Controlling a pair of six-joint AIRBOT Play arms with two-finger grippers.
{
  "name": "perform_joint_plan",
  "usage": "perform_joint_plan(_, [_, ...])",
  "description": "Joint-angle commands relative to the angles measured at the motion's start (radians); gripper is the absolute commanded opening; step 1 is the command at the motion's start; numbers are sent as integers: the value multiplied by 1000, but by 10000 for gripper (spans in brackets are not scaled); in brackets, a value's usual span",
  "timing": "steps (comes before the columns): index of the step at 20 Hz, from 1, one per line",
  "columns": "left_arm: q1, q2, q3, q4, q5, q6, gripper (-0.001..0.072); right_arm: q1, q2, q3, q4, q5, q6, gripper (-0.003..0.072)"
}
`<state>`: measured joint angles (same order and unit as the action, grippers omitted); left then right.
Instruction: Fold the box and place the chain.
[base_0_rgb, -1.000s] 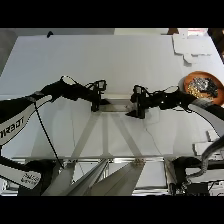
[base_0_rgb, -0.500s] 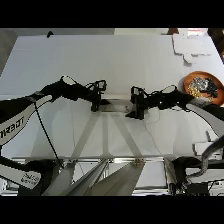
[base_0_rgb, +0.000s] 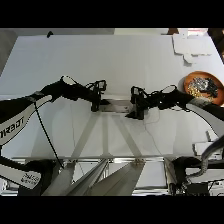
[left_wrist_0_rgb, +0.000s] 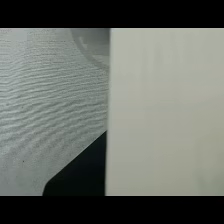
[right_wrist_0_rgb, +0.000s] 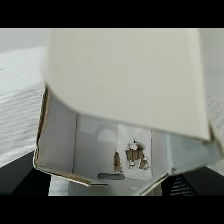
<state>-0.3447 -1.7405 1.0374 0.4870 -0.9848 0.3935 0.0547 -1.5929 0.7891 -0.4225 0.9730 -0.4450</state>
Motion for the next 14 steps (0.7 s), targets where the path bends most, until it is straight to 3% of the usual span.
perform_joint_plan(1, [0,0,0,0,1,0,9,1,-1,0,0,26,0,692])
perform_joint_plan(3, [0,0,0,0,1,0,9,1,-1,0,1,30,-1,683])
perform_joint_plan(4, [0,0,0,0,1,0,9,1,-1,0,-2,30,-1,633])
perform_joint_plan(6, [0,0,0,0,1,0,9,1,-1,0,-6,30,0,435])
perform_joint_plan(7, [0,0,0,0,1,0,9,1,-1,0,-7,30,-1,398])
perform_joint_plan(14, [0,0,0,0,1,0,9,1,-1,0,-7,30,0,399])
